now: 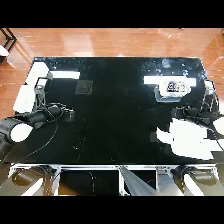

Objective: Fold the box and place the chain.

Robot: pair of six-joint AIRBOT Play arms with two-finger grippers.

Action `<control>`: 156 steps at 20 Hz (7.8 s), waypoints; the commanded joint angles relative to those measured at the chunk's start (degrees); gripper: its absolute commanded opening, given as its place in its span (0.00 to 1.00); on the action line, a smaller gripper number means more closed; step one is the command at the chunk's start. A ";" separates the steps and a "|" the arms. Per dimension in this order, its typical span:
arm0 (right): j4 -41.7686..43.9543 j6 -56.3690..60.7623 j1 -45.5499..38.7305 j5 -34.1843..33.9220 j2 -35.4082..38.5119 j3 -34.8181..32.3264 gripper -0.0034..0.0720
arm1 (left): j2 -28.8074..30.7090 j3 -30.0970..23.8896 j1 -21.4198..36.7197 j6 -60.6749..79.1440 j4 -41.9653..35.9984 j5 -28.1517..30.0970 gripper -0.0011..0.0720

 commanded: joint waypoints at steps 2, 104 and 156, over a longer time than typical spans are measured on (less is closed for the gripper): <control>0.26 0.00 0.07 -1.01 0.04 0.00 0.07 | -0.76 -0.17 0.00 -0.02 -0.17 5.95 0.22; 34.03 -27.87 9.29 8.94 -9.79 -5.84 0.07 | -46.58 5.53 5.90 79.43 -66.38 -36.70 0.88; 15.80 -59.28 9.09 19.06 -9.84 2.03 0.98 | -31.19 2.32 -7.72 101.96 -46.58 -4.59 0.04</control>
